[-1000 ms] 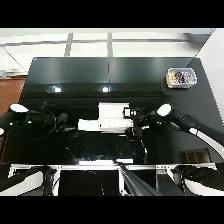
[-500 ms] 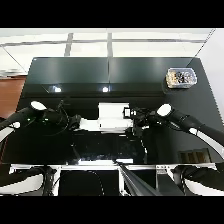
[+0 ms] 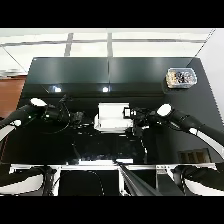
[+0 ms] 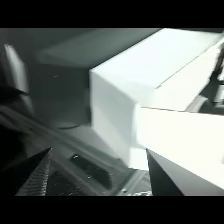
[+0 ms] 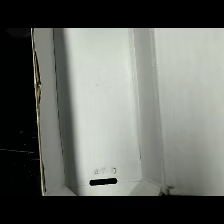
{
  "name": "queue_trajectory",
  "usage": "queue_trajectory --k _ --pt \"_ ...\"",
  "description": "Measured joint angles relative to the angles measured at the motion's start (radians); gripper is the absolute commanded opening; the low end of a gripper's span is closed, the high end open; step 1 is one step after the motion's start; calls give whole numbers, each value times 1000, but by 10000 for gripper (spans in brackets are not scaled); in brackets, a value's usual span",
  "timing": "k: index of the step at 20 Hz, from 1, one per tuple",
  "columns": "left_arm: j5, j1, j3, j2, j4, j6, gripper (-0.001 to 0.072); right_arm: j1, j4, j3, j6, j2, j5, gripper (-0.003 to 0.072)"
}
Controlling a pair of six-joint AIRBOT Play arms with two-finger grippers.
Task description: Fold the box and place the chain.
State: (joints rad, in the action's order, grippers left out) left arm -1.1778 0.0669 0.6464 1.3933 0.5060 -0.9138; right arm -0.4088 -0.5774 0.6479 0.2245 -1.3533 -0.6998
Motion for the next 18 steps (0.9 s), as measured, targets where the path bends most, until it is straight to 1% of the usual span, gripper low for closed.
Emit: queue_trajectory --k 2,5,7,11,12,14,15,18 --pt "-3 20 3 0 -29 7 702 0 0 0 0 0 0 135" --pt "23 73 27 0 -41 -7 689 0 0 0 0 0 0 135" --pt "48 113 55 0 -28 -53 530 0 0 0 0 0 0 135" --pt "90 188 129 0 50 -229 528 0 0 0 0 0 0 135" --pt "95 208 148 0 79 -285 502 0 0 0 0 0 0 135" --pt "108 249 183 0 132 -385 494 0 0 0 0 0 0 135" --pt "113 268 198 0 158 -430 461 0 0 0 0 0 0 135" --pt "114 323 235 0 245 -547 460 0 -1 0 1 0 -2 135"
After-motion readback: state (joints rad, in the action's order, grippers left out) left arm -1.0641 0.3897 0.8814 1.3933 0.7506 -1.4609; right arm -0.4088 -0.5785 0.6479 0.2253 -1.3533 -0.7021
